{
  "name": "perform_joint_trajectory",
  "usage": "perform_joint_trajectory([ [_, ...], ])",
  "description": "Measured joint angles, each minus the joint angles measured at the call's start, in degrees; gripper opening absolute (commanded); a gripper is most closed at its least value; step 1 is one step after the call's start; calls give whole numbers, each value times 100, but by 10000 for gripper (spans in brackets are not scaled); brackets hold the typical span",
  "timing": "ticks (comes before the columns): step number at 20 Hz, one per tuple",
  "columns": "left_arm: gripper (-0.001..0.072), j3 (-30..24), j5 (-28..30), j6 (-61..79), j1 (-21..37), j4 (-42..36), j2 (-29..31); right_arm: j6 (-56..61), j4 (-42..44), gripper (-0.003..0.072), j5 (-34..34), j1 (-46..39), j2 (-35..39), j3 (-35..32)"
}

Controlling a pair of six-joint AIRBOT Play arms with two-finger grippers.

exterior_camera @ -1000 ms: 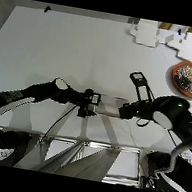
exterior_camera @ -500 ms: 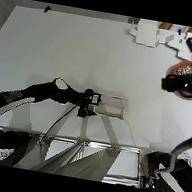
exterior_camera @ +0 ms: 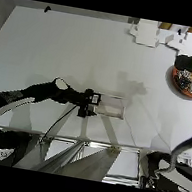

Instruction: Fold the box and place the chain.

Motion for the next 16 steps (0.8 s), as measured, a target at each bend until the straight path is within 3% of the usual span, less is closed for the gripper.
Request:
perform_joint_trajectory([
  [10,273,0,0,0,0,0,0,-63,13,367,-619,-1370,-1113,142],
  [16,273,0,0,0,0,0,0,-70,17,358,-713,-1676,-1543,142],
])
